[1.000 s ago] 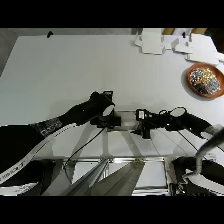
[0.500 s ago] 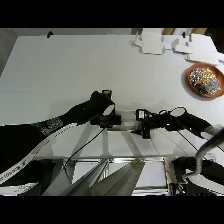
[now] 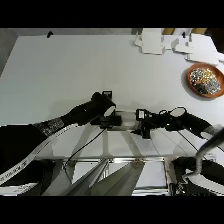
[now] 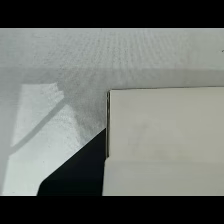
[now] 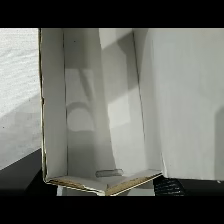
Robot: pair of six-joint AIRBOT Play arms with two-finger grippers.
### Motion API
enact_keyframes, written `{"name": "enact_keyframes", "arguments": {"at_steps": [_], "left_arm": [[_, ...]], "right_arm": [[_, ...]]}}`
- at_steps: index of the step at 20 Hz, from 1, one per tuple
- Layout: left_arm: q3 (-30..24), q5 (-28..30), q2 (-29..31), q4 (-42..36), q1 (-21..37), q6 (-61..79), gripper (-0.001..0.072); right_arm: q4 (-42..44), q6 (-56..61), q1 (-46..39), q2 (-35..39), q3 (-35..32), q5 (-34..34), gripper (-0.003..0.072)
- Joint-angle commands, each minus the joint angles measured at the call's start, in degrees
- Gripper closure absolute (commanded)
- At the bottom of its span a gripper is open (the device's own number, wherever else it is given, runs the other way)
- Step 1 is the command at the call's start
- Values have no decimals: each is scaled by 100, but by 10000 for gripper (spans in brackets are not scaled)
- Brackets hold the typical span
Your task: Fold the box and place the chain.
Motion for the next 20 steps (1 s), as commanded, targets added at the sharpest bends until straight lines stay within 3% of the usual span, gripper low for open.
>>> {"name": "enact_keyframes", "arguments": {"at_steps": [1, 3, 6, 7, 8, 9, 17, 19, 20], "left_arm": [[4, -11, 7, 0, -2, 15, 619], [4, -13, 57, -101, 15, 46, 533], [4, -160, 306, -179, 149, 616, 532], [4, -205, 415, -295, 219, 809, 492], [4, -229, 522, -448, 289, 1045, 385], [4, -262, 640, -616, 356, 1270, 330], [-26, -1088, 1781, -1128, 925, 3716, 311], [-138, -1213, 2188, -1335, 1213, 4789, 188], [-286, -1200, 2417, -1438, 1419, 5576, 174]], "right_arm": [[0, -2, 0, 4, 4, 2, 285], [0, -2, 0, 4, 4, 2, 285], [0, -2, 0, 4, 4, 2, 285], [2, 0, 0, 4, 4, 2, 285], [0, -2, 0, 4, 4, 2, 285], [0, -2, 0, 4, 4, 2, 285], [2, -2, 0, 4, 4, 2, 285], [0, -2, 0, 4, 4, 2, 285], [0, -2, 0, 4, 4, 2, 285]]}}
